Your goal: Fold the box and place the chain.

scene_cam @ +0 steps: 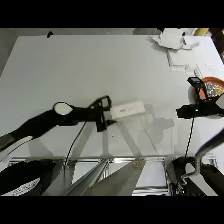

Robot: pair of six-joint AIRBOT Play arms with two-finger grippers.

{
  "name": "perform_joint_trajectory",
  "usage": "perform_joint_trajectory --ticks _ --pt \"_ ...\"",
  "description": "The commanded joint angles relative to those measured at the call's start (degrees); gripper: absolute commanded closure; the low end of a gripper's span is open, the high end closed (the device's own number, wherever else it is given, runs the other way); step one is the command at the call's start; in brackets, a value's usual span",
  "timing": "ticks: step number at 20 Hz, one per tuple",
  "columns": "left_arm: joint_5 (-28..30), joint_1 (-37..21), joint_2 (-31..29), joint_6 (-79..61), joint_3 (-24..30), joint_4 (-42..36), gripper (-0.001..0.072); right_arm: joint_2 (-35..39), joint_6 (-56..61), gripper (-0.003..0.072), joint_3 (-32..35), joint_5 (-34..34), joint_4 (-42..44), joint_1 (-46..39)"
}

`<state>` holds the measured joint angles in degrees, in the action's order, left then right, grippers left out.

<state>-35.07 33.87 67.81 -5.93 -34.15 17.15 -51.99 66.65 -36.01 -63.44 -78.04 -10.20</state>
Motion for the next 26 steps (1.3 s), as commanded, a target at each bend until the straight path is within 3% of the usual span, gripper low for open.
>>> perform_joint_trajectory --ticks 1,6,9,12,16,17,19,20,26 --pt "3.4 -10.6 -12.2 23.8 0.0 18.0 0.0432 0.0 0.0 0.0664 0.0 0.0 0.0 0.0" --pt "2.2 -31.3 -23.9 55.0 0.0 42.4 0.0434 0.0 0.0 0.0664 0.0 0.0 0.0 0.0" --pt "-2.0 -42.9 -24.0 69.9 0.0 55.3 0.0433 0.0 0.0 0.0664 0.0 0.0 0.0 0.0" --pt "-7.1 -50.3 -21.1 76.3 0.0 57.1 0.0432 0.0 0.0 0.0664 0.0 0.0 0.0 0.0" --pt "-14.0 -53.2 -16.0 76.9 0.0 57.1 0.0422 0.0 0.0 0.0664 0.0 0.0 0.0 0.0" --pt "-15.4 -53.1 -14.9 76.9 0.0 57.1 0.0341 0.0 0.0 0.0664 0.0 0.0 0.0 0.0" --pt "-17.0 -53.0 -13.8 76.9 0.0 57.1 0.0082 0.0 0.0 0.0664 0.0 0.0 0.0 0.0" --pt "-17.5 -53.1 -13.7 76.9 0.0 57.1 0.0008 0.0 0.0 0.0664 0.0 0.0 0.0 0.0" --pt "-19.8 -53.0 -17.8 77.8 0.0 55.8 0.001 0.0 0.0 0.0664 0.0 0.0 0.0 0.0"
